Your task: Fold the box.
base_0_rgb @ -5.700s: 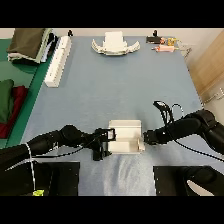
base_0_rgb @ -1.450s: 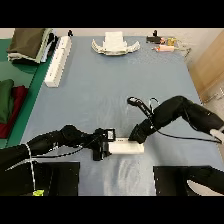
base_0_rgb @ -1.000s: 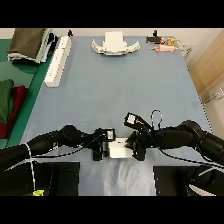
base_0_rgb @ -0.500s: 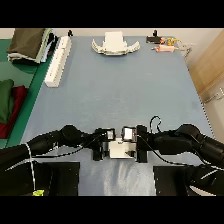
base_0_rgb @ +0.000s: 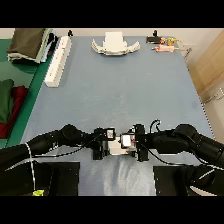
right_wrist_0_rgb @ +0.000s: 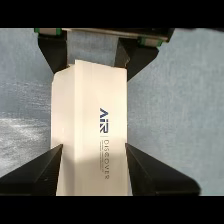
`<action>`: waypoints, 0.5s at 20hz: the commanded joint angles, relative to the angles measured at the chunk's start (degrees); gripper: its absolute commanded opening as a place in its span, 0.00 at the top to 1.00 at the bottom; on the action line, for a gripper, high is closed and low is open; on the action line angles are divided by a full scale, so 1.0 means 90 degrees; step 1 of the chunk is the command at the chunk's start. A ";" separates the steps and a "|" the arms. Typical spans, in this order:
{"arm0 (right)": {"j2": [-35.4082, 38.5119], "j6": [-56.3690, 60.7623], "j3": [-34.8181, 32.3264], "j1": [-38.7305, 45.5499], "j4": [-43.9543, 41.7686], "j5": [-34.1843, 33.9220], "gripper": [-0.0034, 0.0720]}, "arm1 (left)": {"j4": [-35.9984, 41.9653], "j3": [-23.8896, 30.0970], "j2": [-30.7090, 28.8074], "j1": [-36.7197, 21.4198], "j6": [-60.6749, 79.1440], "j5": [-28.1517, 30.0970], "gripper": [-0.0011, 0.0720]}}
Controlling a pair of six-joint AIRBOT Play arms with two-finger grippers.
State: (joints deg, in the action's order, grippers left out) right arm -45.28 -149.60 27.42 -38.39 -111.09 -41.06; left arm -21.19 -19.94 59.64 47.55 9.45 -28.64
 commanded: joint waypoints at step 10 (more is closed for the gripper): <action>0.0000 -0.0051 0.0398 0.0005 0.0083 0.0044 0.15 | -0.0005 -0.0005 0.0000 -0.0002 0.0015 -0.0032 0.29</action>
State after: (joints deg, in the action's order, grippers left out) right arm -45.30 -150.04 30.68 -38.35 -110.24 -39.88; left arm -21.23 -19.94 59.64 47.51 9.63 -29.32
